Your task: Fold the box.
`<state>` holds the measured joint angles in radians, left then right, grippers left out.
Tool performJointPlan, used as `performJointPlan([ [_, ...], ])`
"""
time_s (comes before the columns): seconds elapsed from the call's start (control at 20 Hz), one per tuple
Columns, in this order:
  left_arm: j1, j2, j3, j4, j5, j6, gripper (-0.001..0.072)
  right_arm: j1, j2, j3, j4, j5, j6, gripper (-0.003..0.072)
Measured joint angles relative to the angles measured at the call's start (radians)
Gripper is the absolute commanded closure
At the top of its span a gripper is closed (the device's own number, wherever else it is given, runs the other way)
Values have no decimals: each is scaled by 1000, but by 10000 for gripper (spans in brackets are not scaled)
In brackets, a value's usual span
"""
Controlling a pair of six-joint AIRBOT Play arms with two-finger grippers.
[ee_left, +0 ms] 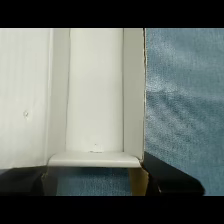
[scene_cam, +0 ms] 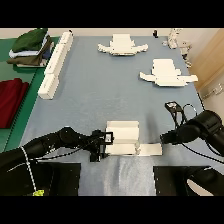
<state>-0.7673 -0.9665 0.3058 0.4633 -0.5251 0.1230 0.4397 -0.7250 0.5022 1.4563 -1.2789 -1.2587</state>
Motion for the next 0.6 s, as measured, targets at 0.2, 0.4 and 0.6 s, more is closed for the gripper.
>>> performJointPlan([
  [0.2,0,0,0,0,0,0,287,-228,-66,-5,193,-6,-55,688],
  [0.4,0,0,0,0,0,0,287,-392,-101,-38,402,-10,-168,689],
  [0.6,0,0,0,0,0,0,287,-445,-112,-104,492,-4,-212,689],
])
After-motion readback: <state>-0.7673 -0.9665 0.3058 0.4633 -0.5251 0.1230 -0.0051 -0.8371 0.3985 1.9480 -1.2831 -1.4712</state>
